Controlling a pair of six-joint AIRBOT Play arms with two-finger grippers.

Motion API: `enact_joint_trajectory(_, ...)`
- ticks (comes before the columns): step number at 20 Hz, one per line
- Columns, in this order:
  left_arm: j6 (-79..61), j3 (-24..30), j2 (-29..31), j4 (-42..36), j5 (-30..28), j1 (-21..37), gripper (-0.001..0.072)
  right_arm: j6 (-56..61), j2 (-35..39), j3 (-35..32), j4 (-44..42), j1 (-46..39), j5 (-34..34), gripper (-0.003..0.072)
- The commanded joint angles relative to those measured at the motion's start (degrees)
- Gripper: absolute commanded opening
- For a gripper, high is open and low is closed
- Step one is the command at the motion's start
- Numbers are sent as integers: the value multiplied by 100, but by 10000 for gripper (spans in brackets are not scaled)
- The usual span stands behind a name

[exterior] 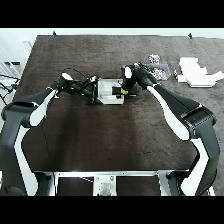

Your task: Fold the box and place the chain.

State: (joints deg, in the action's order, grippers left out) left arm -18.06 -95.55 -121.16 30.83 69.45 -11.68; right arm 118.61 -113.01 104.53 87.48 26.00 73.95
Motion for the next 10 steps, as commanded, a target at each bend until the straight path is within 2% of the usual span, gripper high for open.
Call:
enact_joint_trajectory(1, 7, 2, -2, 0, 2, 0, 423, -17, 79, 4, 24, -2, 26, 536)
enact_joint_trajectory(10, 7, 2, -2, 2, 2, 2, 423, -922, 1187, 4, 203, -35, 214, 520)
